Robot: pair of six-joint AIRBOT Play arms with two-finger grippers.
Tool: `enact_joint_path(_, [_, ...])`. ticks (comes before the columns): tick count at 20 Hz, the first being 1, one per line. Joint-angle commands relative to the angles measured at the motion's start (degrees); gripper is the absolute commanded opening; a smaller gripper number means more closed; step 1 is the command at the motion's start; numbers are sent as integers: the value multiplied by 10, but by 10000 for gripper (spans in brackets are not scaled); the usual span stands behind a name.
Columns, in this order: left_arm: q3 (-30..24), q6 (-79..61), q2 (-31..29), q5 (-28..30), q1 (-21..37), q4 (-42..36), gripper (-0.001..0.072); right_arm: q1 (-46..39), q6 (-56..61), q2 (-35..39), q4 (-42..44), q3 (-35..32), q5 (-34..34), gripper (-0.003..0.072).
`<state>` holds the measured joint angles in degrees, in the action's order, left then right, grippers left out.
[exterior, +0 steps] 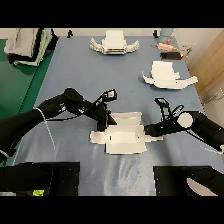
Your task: Fold the box.
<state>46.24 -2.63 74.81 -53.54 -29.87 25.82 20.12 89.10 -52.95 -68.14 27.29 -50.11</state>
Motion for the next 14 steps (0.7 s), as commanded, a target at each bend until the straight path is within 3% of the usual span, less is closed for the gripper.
enact_joint_path(1, [-2,7,0,1,-1,4,13,0,0,10,5,0,-5,3])
enact_joint_path(8, [-35,7,0,10,-9,9,13,0,0,68,4,9,33,3])
enact_joint_path(14, [-40,7,0,-5,-28,13,14,0,0,70,-1,11,32,3])
